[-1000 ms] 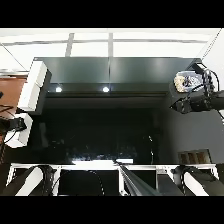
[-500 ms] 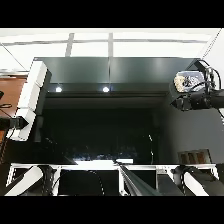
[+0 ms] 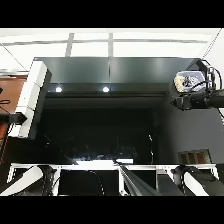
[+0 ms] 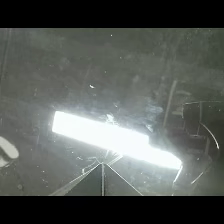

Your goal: Fold the box and place the chain.

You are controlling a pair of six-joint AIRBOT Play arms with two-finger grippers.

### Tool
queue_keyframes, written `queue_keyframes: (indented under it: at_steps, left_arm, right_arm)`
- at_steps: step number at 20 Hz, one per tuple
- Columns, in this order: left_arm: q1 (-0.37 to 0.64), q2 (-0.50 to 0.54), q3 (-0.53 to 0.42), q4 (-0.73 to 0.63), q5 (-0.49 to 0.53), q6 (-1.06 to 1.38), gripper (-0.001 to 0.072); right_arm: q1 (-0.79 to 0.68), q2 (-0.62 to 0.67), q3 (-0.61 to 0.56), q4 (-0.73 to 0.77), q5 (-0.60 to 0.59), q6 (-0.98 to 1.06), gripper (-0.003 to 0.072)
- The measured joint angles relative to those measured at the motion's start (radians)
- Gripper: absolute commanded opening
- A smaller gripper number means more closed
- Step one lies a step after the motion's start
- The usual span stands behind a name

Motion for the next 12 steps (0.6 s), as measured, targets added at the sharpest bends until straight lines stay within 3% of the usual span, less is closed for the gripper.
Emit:
queue_keyframes:
  at_steps: [4,5,6,7,10,12]
  left_arm:
    - [-0.048,0.023,0.143,-0.012,-0.071,-0.082,0.071]
    - [-0.072,0.034,0.194,-0.021,-0.106,-0.121,0.064]
    - [-0.097,0.042,0.241,-0.039,-0.132,-0.172,0.0252]
    - [-0.127,0.05,0.285,-0.061,-0.163,-0.225,0.0023]
    - [-0.247,0.089,0.37,-0.148,-0.246,-0.344,0.0022]
    - [-0.358,0.16,0.347,-0.191,-0.235,-0.38,0.0023]
  right_arm:
    - [0.0,0.0,0.046,0.004,0.022,0.006,0.0017]
    - [0.0,0.0,0.078,0.007,0.031,0.006,0.0017]
    - [0.0,0.002,0.117,0.01,0.039,0.006,0.0016]
    - [0.001,0.006,0.154,0.011,0.048,0.006,0.0016]
    - [0.012,0.053,0.195,0.011,0.022,-0.002,0.0015]
    - [0.042,0.122,0.148,0.019,-0.056,-0.037,0.0015]
